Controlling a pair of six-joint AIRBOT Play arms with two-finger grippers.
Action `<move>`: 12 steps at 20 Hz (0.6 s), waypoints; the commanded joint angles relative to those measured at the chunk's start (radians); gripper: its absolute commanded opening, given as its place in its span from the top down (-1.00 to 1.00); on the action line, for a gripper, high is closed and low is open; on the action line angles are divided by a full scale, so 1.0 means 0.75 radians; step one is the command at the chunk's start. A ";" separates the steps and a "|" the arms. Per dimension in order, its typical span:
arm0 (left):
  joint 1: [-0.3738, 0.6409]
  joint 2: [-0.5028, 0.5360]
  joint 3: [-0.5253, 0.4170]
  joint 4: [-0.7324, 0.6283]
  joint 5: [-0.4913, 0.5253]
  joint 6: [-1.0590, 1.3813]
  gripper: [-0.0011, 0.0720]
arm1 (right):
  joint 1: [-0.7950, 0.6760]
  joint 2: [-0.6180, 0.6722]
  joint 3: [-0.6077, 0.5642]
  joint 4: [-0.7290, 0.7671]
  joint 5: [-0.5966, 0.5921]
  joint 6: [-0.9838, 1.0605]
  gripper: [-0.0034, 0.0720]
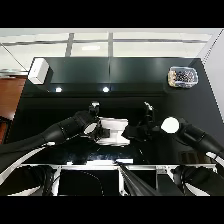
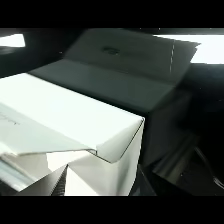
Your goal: Fold the box and place the chain.
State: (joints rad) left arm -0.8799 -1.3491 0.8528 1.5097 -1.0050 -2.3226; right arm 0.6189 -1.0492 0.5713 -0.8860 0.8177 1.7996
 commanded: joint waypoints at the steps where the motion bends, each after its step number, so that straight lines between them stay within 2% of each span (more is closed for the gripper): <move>1: 0.001 -0.001 0.000 -0.001 -0.003 -0.001 0.89 | 0.150 -0.062 0.109 -0.302 -0.004 0.361 -0.38; 4: 0.001 -0.001 0.000 -0.001 -0.004 -0.001 0.89 | 0.228 -0.145 0.204 -0.443 0.042 0.483 -0.38; 5: 0.001 -0.001 0.000 -0.001 -0.003 -0.001 0.89 | 0.244 -0.168 0.231 -0.480 0.059 0.521 -0.35; 6: 0.001 -0.001 0.000 -0.001 -0.003 -0.001 0.89 | 0.257 -0.191 0.259 -0.520 0.089 0.556 -0.21; 8: 0.000 -0.001 0.000 -0.003 -0.004 -0.001 0.89 | 0.276 -0.221 0.294 -0.583 0.146 0.615 -0.17; 9: 0.000 -0.001 0.000 -0.004 -0.004 -0.001 0.89 | 0.285 -0.232 0.310 -0.611 0.163 0.633 -0.08; 12: 0.000 -0.001 0.000 -0.004 -0.005 -0.001 0.89 | 0.330 -0.266 0.370 -0.710 0.204 0.701 -0.07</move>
State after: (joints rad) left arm -0.8799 -1.3491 0.8528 1.5070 -1.0061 -2.3249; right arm 0.8352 -1.2205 0.8055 -1.3228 0.9272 2.2494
